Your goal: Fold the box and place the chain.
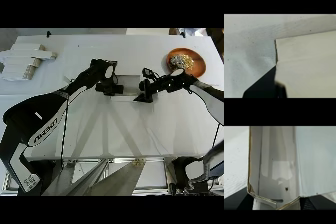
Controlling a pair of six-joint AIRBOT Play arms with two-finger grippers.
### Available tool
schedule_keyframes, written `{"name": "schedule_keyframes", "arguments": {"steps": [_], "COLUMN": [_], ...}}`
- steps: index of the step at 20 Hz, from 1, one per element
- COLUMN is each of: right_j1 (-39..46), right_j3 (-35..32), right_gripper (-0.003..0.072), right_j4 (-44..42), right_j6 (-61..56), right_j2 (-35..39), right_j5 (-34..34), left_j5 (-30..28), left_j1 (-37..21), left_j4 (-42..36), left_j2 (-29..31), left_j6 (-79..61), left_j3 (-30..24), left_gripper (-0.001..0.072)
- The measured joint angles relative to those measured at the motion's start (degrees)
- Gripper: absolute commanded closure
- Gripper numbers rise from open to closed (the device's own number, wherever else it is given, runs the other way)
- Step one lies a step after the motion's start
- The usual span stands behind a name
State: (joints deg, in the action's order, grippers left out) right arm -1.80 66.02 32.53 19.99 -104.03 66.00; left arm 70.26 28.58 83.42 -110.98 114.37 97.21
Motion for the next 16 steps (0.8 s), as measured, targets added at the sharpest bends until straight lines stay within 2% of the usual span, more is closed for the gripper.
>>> {"name": "schedule_keyframes", "arguments": {"steps": [8,10,13,14,15,16], "right_j1": [0.0,0.0,0.0,0.0,0.0,0.0], "right_j3": [0.0,0.0,0.0,0.0,0.0,0.0], "right_gripper": [0.0176,0.0176,0.0176,0.0176,0.0176,0.0176], "right_j4": [0.0,0.1,0.3,0.3,0.2,0.2], "right_j6": [0.2,0.2,0.4,0.3,0.3,0.2], "right_j2": [0.0,0.0,0.0,0.0,0.0,0.0], "right_j5": [-0.6,-0.7,-1.1,-1.1,-1.0,-1.0], "left_j5": [-0.1,-0.2,-0.2,-0.1,-0.1,-0.1], "left_j1": [0.0,0.1,0.1,0.1,0.0,0.0], "left_j4": [0.0,-0.2,-1.2,-1.2,-1.4,-1.6], "left_j2": [-0.1,-0.1,0.0,0.2,0.4,0.8], "left_j6": [1.2,1.4,1.4,1.4,1.5,1.5], "left_j3": [0.7,0.7,0.7,0.7,0.7,0.7], "left_gripper": [0.0688,0.0627,0.0493,0.0395,0.0362,0.0362]}}
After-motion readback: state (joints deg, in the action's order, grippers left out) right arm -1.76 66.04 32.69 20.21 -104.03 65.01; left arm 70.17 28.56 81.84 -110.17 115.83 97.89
